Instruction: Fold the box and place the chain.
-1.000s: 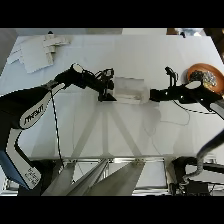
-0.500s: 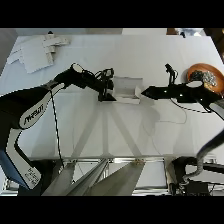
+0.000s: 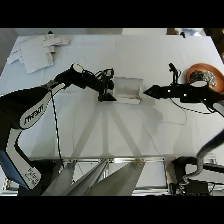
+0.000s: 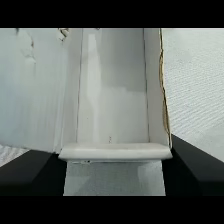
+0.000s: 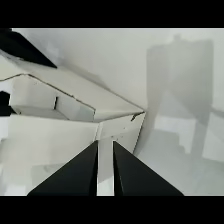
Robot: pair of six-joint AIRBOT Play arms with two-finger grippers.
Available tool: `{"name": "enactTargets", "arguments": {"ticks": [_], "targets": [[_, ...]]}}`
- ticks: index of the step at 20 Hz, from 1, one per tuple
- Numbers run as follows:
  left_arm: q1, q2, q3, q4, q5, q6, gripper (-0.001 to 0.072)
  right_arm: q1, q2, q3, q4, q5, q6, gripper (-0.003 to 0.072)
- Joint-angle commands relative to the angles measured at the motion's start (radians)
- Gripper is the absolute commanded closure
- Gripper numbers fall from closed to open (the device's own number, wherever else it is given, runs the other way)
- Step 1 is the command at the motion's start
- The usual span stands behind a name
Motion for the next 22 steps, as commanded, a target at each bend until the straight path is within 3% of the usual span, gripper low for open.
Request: {"name": "enactTargets", "arguments": {"ticks": [1, 3, 6, 15, 22], "targets": [[0.001, 0.000, 0.000, 0.000, -0.001, 0.000, 0.0699, 0.005, 0.002, 0.000, -0.060, 0.031, -0.026, 0.0566], [0.001, 0.000, 0.000, 0.000, -0.001, 0.000, 0.0699, 0.040, 0.002, 0.000, -0.091, 0.009, -0.025, 0.0456], [0.001, 0.000, 0.000, 0.000, -0.001, 0.000, 0.0699, 0.076, 0.002, 0.000, -0.080, -0.012, -0.026, 0.0395], [0.001, 0.000, 0.000, 0.000, -0.001, 0.000, 0.0699, 0.075, 0.011, 0.002, -0.042, -0.001, -0.034, 0.0390], [0.001, 0.000, 0.000, 0.000, -0.001, 0.000, 0.0699, 0.075, 0.037, 0.002, -0.109, -0.008, -0.006, 0.0390]]}}
